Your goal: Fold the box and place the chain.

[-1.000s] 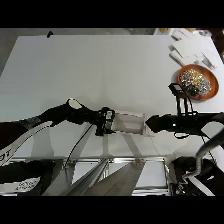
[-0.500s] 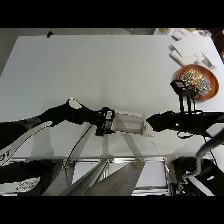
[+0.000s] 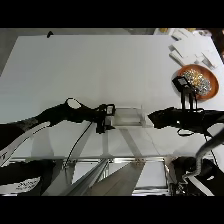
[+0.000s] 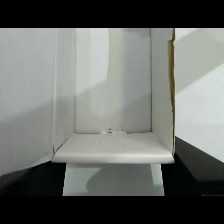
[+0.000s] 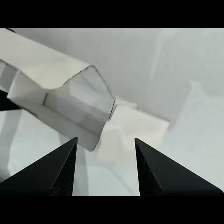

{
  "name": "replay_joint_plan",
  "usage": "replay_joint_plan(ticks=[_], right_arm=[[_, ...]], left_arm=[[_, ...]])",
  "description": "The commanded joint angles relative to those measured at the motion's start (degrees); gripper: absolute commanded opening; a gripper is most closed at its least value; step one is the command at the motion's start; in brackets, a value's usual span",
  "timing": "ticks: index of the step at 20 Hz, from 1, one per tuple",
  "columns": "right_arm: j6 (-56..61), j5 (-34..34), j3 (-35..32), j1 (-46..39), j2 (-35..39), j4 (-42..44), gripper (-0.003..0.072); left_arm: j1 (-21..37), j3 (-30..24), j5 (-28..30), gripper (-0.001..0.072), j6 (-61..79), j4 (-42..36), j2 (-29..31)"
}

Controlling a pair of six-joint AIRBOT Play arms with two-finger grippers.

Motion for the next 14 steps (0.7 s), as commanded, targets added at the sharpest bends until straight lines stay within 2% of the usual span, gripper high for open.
replay_joint_plan(ticks=[1, 4, 5, 6, 8, 10, 14], right_arm=[[0.17, -0.61, 0.04, -0.02, -0.02, -0.33, 0.0364], [0.20, -0.83, 0.04, -0.02, -0.02, -0.28, 0.0364], [0.17, -0.83, 0.04, -0.02, -0.02, -0.20, 0.0364], [0.17, -0.83, 0.04, -0.02, -0.02, -0.11, 0.0364], [0.15, -0.83, 0.04, -0.02, -0.02, -0.11, 0.0364], [0.11, -0.83, 0.04, -0.02, -0.02, -0.11, 0.0364], [0.11, -0.79, 0.04, -0.02, -0.02, -0.09, 0.0364]], left_arm=[[0.02, 0.02, 4.74, 0.0080, -15.47, 15.43, 4.66], [-0.09, 0.02, 2.32, 0.0087, -26.29, 22.71, 8.35], [-0.13, 0.02, -0.04, 0.0106, -26.62, 23.78, 8.28], [-0.26, 0.02, -2.36, 0.0177, -26.69, 24.94, 7.93], [-0.48, 0.02, -4.17, 0.0169, -26.99, 24.85, 6.84], [-0.74, 0.02, -3.45, 0.0133, -26.95, 24.83, 5.73], [-0.74, 0.02, -2.91, 0.0133, -26.77, 24.90, 4.31]])
